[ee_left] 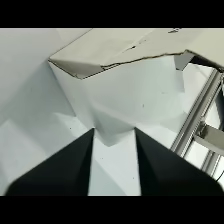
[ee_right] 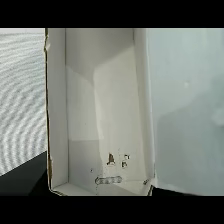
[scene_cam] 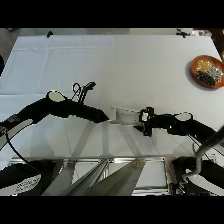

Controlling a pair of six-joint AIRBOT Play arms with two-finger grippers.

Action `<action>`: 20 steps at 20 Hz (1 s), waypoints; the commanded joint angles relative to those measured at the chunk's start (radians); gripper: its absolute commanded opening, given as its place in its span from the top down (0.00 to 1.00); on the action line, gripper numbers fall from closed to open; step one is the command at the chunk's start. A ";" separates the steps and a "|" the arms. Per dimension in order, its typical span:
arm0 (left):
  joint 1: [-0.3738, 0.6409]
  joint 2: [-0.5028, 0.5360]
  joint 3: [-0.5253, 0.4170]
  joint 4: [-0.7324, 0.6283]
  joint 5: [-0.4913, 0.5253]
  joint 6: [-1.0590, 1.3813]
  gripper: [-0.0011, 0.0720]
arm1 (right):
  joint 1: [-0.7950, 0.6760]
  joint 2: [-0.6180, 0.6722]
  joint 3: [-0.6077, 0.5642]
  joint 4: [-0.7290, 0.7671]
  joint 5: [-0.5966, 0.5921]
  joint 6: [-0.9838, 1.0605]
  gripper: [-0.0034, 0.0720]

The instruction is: Fold the box and place the chain.

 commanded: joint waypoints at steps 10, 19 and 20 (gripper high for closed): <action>-0.055 -0.001 0.042 0.048 0.039 -0.064 0.42 | 0.000 0.000 0.000 0.000 0.000 0.000 0.33; -0.102 -0.001 0.074 0.143 0.160 -0.241 0.31 | 0.000 0.000 0.000 0.000 0.000 0.000 0.33; -0.109 -0.001 0.093 0.144 0.163 -0.246 0.31 | 0.000 0.000 0.000 0.000 0.000 0.000 0.33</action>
